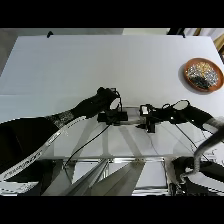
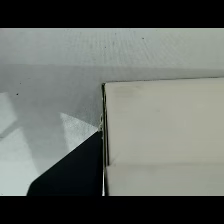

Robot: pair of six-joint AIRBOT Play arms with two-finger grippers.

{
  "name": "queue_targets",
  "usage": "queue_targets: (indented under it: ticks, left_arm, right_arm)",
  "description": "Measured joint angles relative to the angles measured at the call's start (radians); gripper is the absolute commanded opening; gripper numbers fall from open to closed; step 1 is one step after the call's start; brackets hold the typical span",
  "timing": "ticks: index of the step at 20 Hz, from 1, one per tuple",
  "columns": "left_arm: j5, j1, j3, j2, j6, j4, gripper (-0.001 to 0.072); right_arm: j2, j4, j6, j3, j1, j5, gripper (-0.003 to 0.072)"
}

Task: Fold the box and place the chain.

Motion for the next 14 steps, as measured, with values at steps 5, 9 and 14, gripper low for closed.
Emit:
queue_targets:
  ticks: [5, 9, 14]
  left_arm:
    - [-0.005, -0.001, 0.0, 0.0, -0.001, 0.002, 0.0001]
    - [-0.005, -0.001, 0.0, 0.0, -0.002, 0.001, 0.002]
    - [-0.001, 0.004, -0.001, 0.005, -0.003, -0.014, 0.023]
  right_arm:
    - [0.0, 0.0, 0.0, 0.0, 0.0, 0.0, 0.0403]
    - [0.0, 0.0, 0.0, 0.0, 0.0, 0.0, 0.0403]
    - [0.0, 0.0, 0.0, 0.0, 0.0, -0.001, 0.0403]
